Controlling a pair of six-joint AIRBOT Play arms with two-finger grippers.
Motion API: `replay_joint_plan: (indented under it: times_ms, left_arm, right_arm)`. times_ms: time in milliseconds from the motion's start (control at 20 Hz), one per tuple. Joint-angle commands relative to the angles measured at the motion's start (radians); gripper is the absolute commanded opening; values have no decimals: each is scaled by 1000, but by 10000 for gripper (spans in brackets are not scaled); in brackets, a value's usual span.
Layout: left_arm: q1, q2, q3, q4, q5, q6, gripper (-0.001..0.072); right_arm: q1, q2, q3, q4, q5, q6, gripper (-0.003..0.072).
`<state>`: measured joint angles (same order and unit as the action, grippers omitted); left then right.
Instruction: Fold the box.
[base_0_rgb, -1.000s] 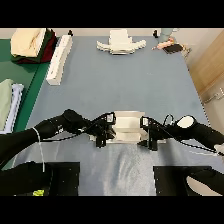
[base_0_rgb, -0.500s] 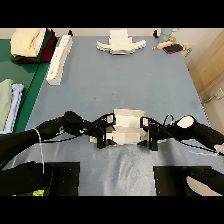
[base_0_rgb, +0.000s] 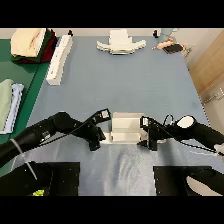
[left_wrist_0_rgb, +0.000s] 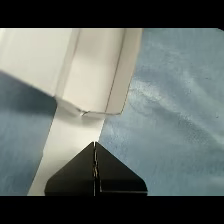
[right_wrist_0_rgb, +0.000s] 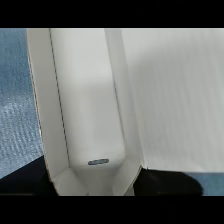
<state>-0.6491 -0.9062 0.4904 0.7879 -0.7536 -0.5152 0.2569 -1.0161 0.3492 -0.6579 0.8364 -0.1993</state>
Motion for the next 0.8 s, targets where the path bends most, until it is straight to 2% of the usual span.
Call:
replay_joint_plan:
  times_ms: [0,100,200,300,400,450,750]
  left_arm:
    - [67,179,1,377,-79,-716,15]
    - [196,246,1,437,-202,-887,14]
    - [367,262,0,411,-296,-914,15]
    - [526,235,-9,291,-340,-842,14]
    - [619,185,-40,79,-348,-704,15]
    - [626,151,-57,9,-341,-663,15]
    - [521,-43,-114,-98,-206,-599,15]
  right_arm:
    - [0,-1,1,-1,0,-3,527]
    - [0,-1,1,-1,0,-3,527]
    - [0,-1,1,-1,0,-3,527]
    - [0,-1,1,-1,0,-3,527]
    - [0,-1,1,-1,0,-3,527]
    - [0,-1,1,-1,0,-3,527]
    - [0,-1,1,-1,0,-3,527]
